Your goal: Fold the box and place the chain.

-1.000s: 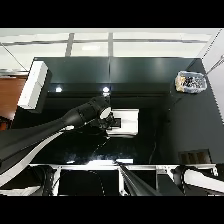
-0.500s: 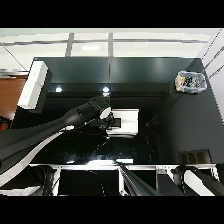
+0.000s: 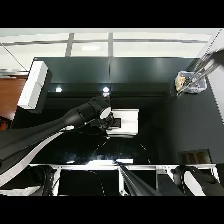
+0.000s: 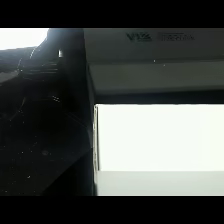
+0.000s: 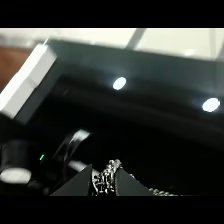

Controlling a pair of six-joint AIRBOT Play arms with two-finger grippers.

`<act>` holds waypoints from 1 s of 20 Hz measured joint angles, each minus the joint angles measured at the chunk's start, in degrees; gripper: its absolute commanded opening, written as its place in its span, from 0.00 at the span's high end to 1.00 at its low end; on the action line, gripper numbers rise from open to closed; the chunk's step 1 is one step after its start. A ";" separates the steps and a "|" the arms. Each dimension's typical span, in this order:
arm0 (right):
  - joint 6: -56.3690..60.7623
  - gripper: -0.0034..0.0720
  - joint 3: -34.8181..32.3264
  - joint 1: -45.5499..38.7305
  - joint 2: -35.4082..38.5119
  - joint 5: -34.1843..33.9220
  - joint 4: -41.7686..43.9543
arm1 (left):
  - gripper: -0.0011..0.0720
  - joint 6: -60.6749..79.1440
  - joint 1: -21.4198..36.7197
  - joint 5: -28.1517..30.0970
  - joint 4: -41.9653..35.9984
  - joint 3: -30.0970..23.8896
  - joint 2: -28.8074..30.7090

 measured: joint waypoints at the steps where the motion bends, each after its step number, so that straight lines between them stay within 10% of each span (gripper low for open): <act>1: -0.87 0.93 -2.84 1.01 0.22 1.09 1.88 | 0.94 0.00 0.00 0.00 0.00 0.00 0.00; 13: -3.76 0.93 -35.08 18.05 0.37 -9.18 10.01 | 0.94 0.00 0.00 -0.02 0.00 0.00 0.00; 20: -3.39 0.92 -43.01 25.24 -2.16 -20.41 10.21 | 0.94 0.00 0.00 -0.02 0.00 0.00 0.00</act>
